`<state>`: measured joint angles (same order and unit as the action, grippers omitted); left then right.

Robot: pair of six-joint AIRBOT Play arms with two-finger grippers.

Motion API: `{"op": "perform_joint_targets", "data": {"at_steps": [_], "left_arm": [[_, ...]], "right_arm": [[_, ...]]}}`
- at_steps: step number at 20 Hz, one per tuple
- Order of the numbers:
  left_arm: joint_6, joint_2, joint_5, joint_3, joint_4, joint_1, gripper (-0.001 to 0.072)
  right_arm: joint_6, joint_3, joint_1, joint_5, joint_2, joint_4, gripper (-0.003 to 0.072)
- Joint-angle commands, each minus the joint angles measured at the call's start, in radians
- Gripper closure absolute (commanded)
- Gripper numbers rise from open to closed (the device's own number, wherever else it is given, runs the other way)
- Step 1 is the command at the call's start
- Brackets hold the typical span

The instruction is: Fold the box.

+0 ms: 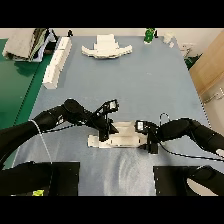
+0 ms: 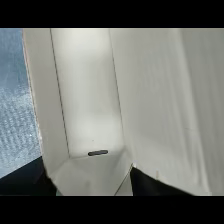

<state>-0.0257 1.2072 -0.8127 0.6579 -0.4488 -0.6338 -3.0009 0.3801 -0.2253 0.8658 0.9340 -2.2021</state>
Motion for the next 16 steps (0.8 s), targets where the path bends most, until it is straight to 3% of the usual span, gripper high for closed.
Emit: {"op": "perform_joint_targets", "data": {"at_steps": [1,2,3,5,7,16], "left_arm": [[0.0,0.0,0.0,0.0,0.0,0.0,0.0696],[0.0,0.0,0.0,0.0,0.0,0.0,0.0695],[0.0,0.0,0.0,0.0,0.0,0.0,0.0696],[0.0,0.0,0.0,0.0,0.0,0.0,0.0696],[0.0,0.0,0.0,0.0,0.0,0.0,0.0696],[0.0,0.0,0.0,0.0,0.0,0.0,0.0695]], "right_arm": [[0.001,0.0,-0.001,0.0,-0.006,-0.002,0.0136],[0.001,0.0,-0.001,0.009,-0.006,-0.002,0.0257],[0.001,0.0,-0.001,0.011,-0.006,-0.002,0.0271],[0.001,0.0,-0.001,0.01,-0.007,-0.002,0.0225],[0.001,0.0,-0.001,0.005,-0.007,-0.003,0.0055],[0.026,0.001,-0.001,-0.011,-0.081,-0.006,0.0054]]}}
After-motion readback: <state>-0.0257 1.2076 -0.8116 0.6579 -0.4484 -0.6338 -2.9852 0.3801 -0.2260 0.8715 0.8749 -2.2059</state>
